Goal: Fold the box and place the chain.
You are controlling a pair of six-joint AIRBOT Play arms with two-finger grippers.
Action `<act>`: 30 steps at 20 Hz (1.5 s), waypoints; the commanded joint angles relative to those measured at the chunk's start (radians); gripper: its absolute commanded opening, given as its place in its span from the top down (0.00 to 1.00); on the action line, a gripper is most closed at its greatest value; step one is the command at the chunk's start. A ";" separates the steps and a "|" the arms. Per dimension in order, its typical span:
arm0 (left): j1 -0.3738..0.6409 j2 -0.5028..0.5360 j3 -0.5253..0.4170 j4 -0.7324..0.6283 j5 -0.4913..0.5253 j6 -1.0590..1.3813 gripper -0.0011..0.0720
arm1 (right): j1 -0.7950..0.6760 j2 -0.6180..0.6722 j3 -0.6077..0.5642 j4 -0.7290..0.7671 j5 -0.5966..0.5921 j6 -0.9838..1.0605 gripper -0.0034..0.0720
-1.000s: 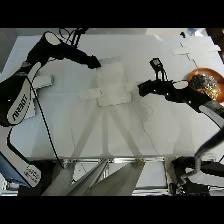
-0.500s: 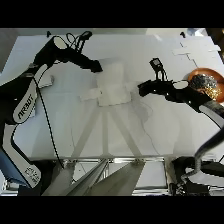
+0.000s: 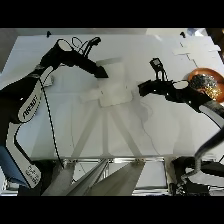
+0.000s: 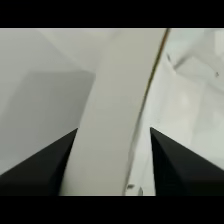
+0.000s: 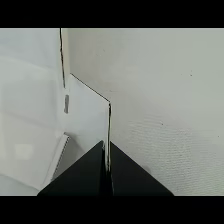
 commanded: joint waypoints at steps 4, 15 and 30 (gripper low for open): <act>-0.002 -0.002 0.001 -0.014 -0.190 0.222 0.51 | 0.001 0.001 0.000 0.002 0.002 0.001 0.94; -0.019 -0.004 0.001 0.158 -0.139 0.220 0.84 | 0.001 0.001 0.000 0.002 0.002 0.001 0.94; -0.027 -0.003 0.001 0.151 -0.135 0.220 0.98 | 0.001 0.001 0.000 0.002 0.002 0.000 0.94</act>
